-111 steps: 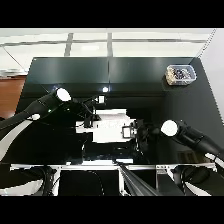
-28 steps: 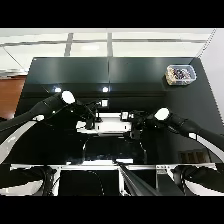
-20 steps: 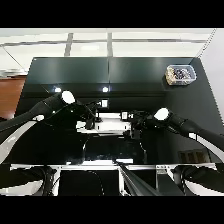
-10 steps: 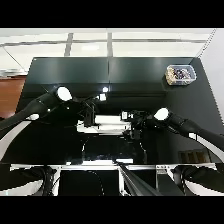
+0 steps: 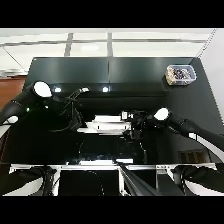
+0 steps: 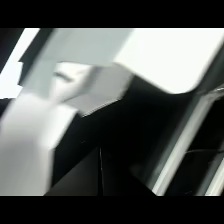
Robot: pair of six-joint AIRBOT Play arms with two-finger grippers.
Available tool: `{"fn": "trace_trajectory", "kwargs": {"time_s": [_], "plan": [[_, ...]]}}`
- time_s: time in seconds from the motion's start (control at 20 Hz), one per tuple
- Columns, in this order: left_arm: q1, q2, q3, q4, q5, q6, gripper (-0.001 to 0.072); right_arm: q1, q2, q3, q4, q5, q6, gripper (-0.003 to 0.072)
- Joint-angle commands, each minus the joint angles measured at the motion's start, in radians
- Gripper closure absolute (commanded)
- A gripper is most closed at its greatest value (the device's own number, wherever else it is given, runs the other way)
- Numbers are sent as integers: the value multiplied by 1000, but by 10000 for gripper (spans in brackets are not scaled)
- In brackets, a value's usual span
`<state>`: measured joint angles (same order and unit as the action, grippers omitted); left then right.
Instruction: Fold the box and place the chain.
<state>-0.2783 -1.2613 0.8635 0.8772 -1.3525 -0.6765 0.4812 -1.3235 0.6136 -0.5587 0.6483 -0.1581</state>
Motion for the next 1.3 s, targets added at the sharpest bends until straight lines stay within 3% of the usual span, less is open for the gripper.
{"fn": "trace_trajectory", "kwargs": {"time_s": [0.0, 0.2, 0.3, 0.4, 0.6, 0.9, 1.05, 1.25], "plan": [[-34, 6, -77, -299, 104, 83, 685, 1, -1, 0, 1, 2, 0, 558], [-45, 6, -81, -435, 526, 106, 685, 1, -1, 0, 1, 2, 0, 558], [-45, -1, -81, -413, 657, 106, 685, 1, -1, 0, 0, 2, 0, 558], [-45, -39, -81, -333, 638, 100, 685, 1, 0, 0, 1, 2, 0, 558], [-48, -154, -81, -313, 488, 99, 685, 1, -1, 0, 1, 2, 0, 558], [-68, -198, -69, -310, 513, 91, 686, 1, 0, 0, 1, 2, 0, 558], [-27, -136, -43, -254, 479, 65, 686, 1, 0, 0, 1, 2, 0, 558], [90, 76, -52, -71, 440, 14, 686, 1, 0, 0, 1, 2, 0, 558]]}}
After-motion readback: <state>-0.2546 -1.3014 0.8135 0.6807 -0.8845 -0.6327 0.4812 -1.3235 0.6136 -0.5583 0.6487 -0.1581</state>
